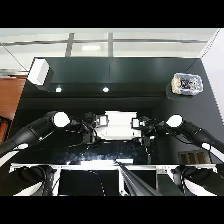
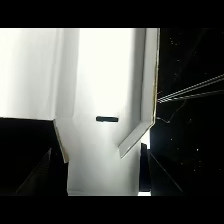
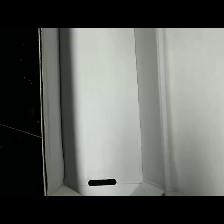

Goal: Fold the box and place the chain.

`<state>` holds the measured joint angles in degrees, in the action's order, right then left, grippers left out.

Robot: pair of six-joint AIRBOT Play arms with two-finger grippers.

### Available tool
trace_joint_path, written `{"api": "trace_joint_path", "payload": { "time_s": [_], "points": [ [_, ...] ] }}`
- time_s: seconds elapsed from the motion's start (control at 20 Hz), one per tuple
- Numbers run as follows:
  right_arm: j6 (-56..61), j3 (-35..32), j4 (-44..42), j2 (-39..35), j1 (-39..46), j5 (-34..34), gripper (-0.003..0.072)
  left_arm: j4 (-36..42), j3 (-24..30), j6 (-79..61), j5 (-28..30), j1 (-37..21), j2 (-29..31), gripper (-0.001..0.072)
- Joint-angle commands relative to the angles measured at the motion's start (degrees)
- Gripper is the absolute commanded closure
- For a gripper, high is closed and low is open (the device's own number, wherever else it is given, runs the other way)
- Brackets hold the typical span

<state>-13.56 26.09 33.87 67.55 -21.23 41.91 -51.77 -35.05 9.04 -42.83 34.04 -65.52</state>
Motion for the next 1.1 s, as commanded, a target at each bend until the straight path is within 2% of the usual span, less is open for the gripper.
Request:
{"api": "trace_joint_path", "payload": {
  "time_s": [0.0,0.1,0.15,0.45,0.5,0.9,1.05],
  "points": [
    [0.0,0.0,-0.1,0.0,0.0,0.0,0.0252,0.4,-0.1,-0.3,0.9,1.3,-0.4,0.0053],
    [0.0,0.0,-0.2,0.0,0.0,-0.2,0.0252,0.4,-0.1,-0.3,1.3,1.3,-0.4,0.0296],
    [0.0,0.0,-0.2,0.0,0.0,-0.2,0.0252,0.5,-0.1,-0.3,1.9,1.3,-0.4,0.0364],
    [0.0,0.0,-0.2,0.0,0.0,-0.2,0.0252,6.0,-0.1,-0.3,3.5,1.3,-0.5,0.0383],
    [0.0,0.0,-0.2,0.0,0.0,-0.2,0.0252,6.7,-0.1,-0.3,3.6,1.3,-0.6,0.0442],
    [0.0,0.0,-0.2,0.0,0.0,-0.2,0.0251,18.3,-0.1,-0.3,4.5,3.3,-5.1,0.0444],
    [0.0,0.0,-0.2,0.0,0.0,-0.2,0.0251,17.7,-0.1,-0.3,5.0,3.3,-5.4,0.0444]
  ]
}}
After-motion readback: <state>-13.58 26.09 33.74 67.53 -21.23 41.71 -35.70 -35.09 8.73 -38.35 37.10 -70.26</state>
